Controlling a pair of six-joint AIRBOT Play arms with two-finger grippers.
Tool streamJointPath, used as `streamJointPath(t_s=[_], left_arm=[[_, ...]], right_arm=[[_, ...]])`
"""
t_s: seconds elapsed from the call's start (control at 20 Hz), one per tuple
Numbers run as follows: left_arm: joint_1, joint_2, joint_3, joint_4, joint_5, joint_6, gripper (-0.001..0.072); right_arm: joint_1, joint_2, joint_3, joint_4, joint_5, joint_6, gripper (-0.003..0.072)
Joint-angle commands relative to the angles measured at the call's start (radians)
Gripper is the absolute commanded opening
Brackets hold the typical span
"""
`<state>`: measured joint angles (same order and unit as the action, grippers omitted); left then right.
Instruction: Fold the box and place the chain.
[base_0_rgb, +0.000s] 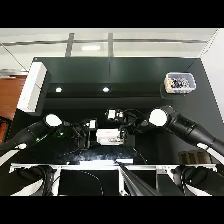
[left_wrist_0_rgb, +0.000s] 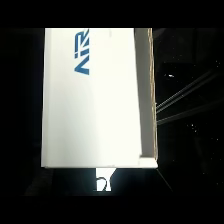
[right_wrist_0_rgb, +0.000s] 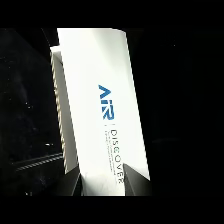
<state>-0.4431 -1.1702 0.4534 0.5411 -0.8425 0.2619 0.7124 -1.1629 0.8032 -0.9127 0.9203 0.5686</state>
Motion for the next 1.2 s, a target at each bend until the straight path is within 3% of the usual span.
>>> streamJointPath(t_s=[0.0, 0.1, 0.15, 1.15], left_arm=[[0.000, -0.001, 0.000, 0.000, 0.000, 0.000, 0.0337], [0.000, -0.001, 0.000, 0.000, 0.000, 0.000, 0.0337], [0.000, -0.001, 0.000, 0.000, 0.000, 0.000, 0.0337], [0.000, -0.001, 0.000, 0.000, 0.001, 0.000, 0.0338]], right_arm=[[0.000, 0.000, 0.000, 0.000, 0.001, 0.011, 0.0280], [0.000, 0.000, 0.000, 0.000, 0.001, 0.016, 0.0310], [0.000, 0.000, 0.000, -0.001, 0.001, 0.016, 0.0437], [0.000, -0.029, -0.001, -0.005, 0.038, 0.031, 0.0442]])
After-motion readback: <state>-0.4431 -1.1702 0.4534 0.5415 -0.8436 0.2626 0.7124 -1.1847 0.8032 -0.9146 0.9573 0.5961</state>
